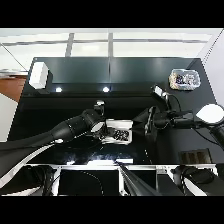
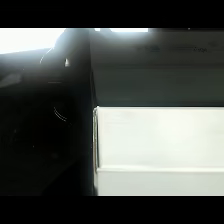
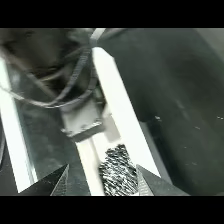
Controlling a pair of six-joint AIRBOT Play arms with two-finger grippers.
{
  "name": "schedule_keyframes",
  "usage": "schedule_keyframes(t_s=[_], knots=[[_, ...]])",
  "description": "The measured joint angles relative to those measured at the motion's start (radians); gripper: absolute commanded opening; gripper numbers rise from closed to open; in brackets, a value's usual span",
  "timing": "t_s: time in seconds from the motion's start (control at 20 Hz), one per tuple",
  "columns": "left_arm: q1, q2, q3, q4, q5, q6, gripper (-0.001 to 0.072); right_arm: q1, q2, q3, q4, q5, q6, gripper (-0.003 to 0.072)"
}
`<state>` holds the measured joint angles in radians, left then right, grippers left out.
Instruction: Fold the box and place the chain.
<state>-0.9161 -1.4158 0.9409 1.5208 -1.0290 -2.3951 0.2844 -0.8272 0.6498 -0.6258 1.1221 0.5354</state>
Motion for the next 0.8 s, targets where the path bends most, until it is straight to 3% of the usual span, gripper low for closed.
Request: schedule_keyframes(t_s=[0.3, 0.35, 0.4, 0.45, 0.5, 0.8], knots=[[0.000, 0.000, 0.000, 0.033, 0.016, -0.100, 0.0037, -0.174, 0.010, -0.002, -0.014, -0.004, 0.024, 0.0499], [0.000, 0.000, 0.000, 0.035, 0.018, -0.105, 0.0064, -0.189, 0.010, -0.002, -0.014, -0.006, 0.027, 0.0498], [0.000, 0.000, 0.000, 0.038, 0.021, -0.109, 0.0261, -0.200, 0.011, -0.002, -0.014, -0.006, 0.027, 0.0498], [0.000, 0.000, 0.000, 0.042, 0.026, -0.112, 0.0528, -0.208, 0.011, -0.002, -0.013, -0.006, 0.030, 0.0498], [0.000, 0.000, 0.000, 0.043, 0.023, -0.116, 0.0649, -0.214, 0.011, -0.002, -0.014, -0.006, 0.030, 0.0498], [0.013, 0.018, 0.098, 0.055, -0.084, 0.006, 0.0647, -0.227, 0.011, -0.002, -0.014, -0.009, 0.034, 0.0498]])
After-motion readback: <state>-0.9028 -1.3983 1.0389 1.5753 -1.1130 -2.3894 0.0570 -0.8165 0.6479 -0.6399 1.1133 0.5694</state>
